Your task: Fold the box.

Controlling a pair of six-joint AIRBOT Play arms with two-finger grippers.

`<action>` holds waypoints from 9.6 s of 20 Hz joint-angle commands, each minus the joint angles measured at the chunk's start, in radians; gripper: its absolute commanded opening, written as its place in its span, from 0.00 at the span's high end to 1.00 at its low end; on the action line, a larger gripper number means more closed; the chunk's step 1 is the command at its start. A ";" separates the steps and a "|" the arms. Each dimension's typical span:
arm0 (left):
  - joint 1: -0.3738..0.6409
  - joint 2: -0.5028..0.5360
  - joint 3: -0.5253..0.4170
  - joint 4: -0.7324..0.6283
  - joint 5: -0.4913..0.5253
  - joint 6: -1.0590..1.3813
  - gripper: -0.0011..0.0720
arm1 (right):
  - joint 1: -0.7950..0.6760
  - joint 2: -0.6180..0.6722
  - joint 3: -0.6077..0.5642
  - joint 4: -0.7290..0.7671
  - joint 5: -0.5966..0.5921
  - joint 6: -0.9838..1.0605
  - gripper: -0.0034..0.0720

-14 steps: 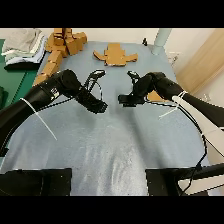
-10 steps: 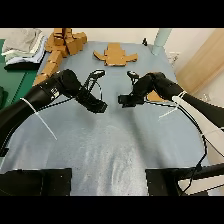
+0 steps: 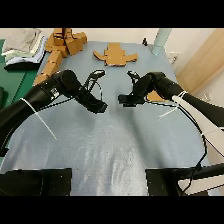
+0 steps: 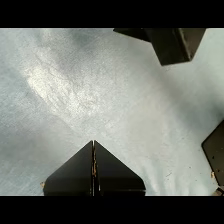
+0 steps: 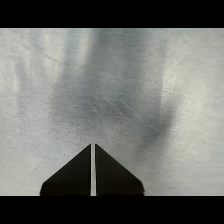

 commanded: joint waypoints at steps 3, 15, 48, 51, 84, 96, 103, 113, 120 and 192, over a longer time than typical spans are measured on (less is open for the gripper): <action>0.000 0.000 0.000 0.000 0.000 0.000 0.97 | 0.002 -0.006 0.001 0.063 0.036 0.141 0.90; 0.000 -0.001 0.000 -0.013 0.123 0.000 0.97 | -0.872 -0.172 0.333 0.080 0.046 -0.163 0.34; 0.008 0.027 0.003 -0.175 0.218 0.004 0.97 | -0.793 -0.105 0.105 0.605 -0.189 -0.612 0.95; 0.041 0.075 -0.032 -0.152 0.140 0.010 0.97 | -0.702 0.124 -0.209 0.593 -0.062 -0.611 0.95; 0.224 0.297 -0.335 -0.328 -0.049 0.136 0.28 | -0.430 0.134 -0.470 0.566 -0.200 -0.788 0.95; 0.314 -0.051 -0.279 -0.555 0.016 0.441 0.28 | -0.228 0.495 -0.686 0.475 0.069 -0.845 0.95; 0.278 -0.360 -0.025 -0.677 -0.090 0.539 0.28 | -0.228 0.495 -0.686 0.475 0.077 -0.845 0.95; 0.234 -0.467 0.092 -0.674 -0.245 0.613 0.77 | -0.228 0.494 -0.686 0.475 0.086 -0.845 0.95; 0.233 -0.467 0.105 -0.624 -0.267 0.615 0.78 | -0.228 0.494 -0.686 0.475 0.086 -0.845 0.95; -0.098 -0.203 -0.106 -0.490 0.172 1.186 0.97 | -0.192 0.400 -0.406 -0.198 0.183 -0.096 0.95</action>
